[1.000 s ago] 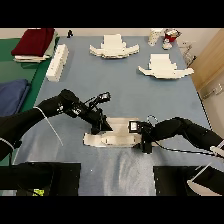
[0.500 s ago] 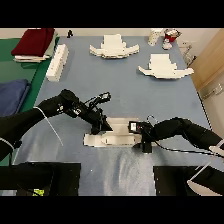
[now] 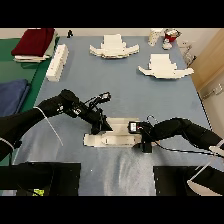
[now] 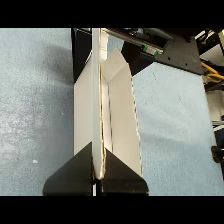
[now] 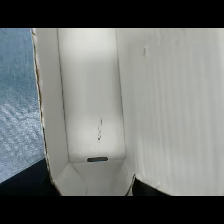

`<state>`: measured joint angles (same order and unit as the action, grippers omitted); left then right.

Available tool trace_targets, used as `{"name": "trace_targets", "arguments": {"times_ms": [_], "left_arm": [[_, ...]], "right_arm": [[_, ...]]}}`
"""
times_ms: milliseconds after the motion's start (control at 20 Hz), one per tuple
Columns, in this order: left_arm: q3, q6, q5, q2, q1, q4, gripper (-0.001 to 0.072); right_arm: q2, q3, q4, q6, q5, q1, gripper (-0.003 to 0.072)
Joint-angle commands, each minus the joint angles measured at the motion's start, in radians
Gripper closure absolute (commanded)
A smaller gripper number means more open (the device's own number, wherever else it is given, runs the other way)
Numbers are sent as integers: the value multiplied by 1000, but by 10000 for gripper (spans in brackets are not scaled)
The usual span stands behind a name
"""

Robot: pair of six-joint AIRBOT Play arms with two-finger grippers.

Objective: Fold the box.

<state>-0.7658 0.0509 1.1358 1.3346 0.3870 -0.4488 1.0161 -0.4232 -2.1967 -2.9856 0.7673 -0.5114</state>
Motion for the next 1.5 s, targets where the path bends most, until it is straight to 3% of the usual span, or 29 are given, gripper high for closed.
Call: {"name": "trace_targets", "arguments": {"times_ms": [0, 1100, 1200, 1400, 1450], "left_arm": [[0, 0, 0, 0, 0, 0, 695], [0, 0, -34, 0, 0, 21, 691], [0, -9, -34, 0, -2, 17, 395], [-6, -159, -26, -8, -17, 2, 364], [-7, -207, -21, -18, -28, -9, 115]], "right_arm": [[-1, 0, 1, 0, 1, 0, 244], [-1, 0, 2, 0, 1, 0, 244], [-1, 0, 1, 0, 1, 0, 244], [-1, 0, 1, 0, 1, 0, 245], [-1, 0, 1, 0, 1, 0, 244]]}}
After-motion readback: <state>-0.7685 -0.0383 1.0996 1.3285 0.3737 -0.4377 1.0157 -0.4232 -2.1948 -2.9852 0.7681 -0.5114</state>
